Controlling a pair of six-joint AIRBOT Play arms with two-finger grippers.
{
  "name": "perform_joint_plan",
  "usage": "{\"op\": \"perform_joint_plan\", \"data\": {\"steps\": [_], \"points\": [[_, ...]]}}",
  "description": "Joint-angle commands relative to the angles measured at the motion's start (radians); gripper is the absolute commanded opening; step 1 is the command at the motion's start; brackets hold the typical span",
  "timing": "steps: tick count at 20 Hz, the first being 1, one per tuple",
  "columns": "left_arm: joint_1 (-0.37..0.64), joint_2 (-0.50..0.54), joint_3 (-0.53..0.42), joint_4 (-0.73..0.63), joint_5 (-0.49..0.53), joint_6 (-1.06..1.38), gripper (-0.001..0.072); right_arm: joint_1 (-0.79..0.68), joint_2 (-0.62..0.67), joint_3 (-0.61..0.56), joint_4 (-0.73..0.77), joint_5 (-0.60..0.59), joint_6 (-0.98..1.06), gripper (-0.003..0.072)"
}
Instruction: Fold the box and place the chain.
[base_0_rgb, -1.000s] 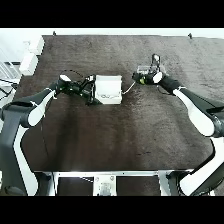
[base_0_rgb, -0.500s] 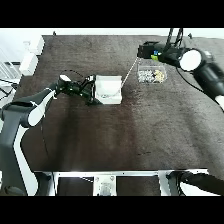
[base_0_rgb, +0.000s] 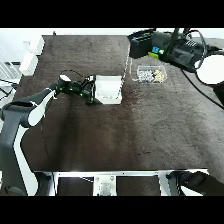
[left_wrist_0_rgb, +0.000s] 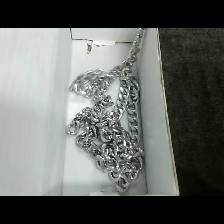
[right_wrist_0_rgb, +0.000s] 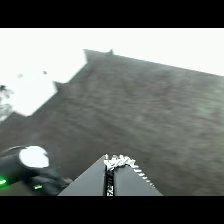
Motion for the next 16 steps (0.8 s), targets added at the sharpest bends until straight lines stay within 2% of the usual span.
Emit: {"op": "perform_joint_plan", "data": {"steps": [1,7,16], "points": [[0.001,0.000,0.000,0.000,0.000,0.000,0.0395,0.064,-0.013,-0.001,-0.004,-0.018,0.038,0.0007],[0.001,0.000,0.000,0.000,0.000,0.000,0.0395,0.095,-0.076,-0.001,0.000,-0.047,0.092,0.0007],[0.001,0.001,0.000,0.000,0.000,0.000,0.0395,0.098,-0.293,-0.001,0.007,-0.084,0.158,0.0007]]}}
